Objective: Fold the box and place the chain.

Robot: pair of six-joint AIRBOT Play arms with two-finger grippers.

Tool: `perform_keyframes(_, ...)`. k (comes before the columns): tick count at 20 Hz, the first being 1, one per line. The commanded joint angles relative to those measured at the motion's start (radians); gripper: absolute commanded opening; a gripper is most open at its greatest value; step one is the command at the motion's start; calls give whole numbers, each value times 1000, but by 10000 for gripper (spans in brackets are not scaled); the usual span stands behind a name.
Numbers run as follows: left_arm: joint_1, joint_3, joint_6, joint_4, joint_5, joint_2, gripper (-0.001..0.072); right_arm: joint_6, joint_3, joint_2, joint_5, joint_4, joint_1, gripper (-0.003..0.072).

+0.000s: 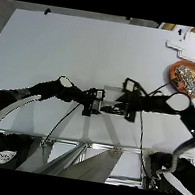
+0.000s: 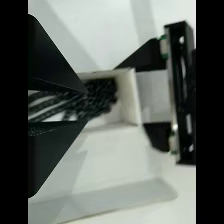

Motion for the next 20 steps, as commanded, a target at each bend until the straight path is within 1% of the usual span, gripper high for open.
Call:
perform_keyframes(1,0,0,0,0,0,0,170,-6,0,47,142,-175,-158,168)
perform_keyframes(3,0,0,0,0,0,0,170,-15,0,44,140,-316,-206,158)
perform_keyframes(5,0,0,0,0,0,0,170,-68,0,33,134,-377,-221,158)
perform_keyframes(11,0,0,0,0,0,0,170,-193,-1,-66,135,-356,-214,159)
perform_keyframes(16,0,0,0,0,0,0,170,-225,-1,-117,104,-347,-140,158)
perform_keyframes(20,0,0,0,0,0,0,170,-249,-1,-123,81,-274,-129,158)
